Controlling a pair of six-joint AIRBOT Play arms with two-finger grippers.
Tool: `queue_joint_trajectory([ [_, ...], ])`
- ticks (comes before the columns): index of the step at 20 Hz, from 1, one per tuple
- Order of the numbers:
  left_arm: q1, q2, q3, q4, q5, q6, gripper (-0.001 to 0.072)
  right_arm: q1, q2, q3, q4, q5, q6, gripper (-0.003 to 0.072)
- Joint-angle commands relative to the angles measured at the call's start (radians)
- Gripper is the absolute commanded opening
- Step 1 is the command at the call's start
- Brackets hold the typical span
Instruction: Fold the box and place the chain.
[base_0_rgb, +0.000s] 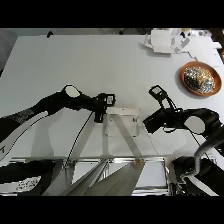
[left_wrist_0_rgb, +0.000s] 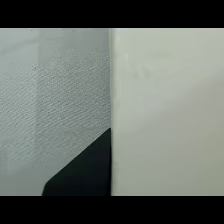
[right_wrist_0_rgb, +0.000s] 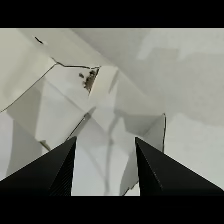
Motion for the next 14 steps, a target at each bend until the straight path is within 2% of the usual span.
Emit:
queue_joint_trajectory([
  [1,-0.001,-0.044,0.007,-0.007,-0.046,0.003,-0.0001,0.0,0.001,0.001,0.0,0.0,-0.014,0.0412],
  [14,-0.001,-0.05,0.007,0.001,-0.016,0.006,0.0011,0.0,0.001,0.001,0.0,0.0,-0.032,0.0412],
])
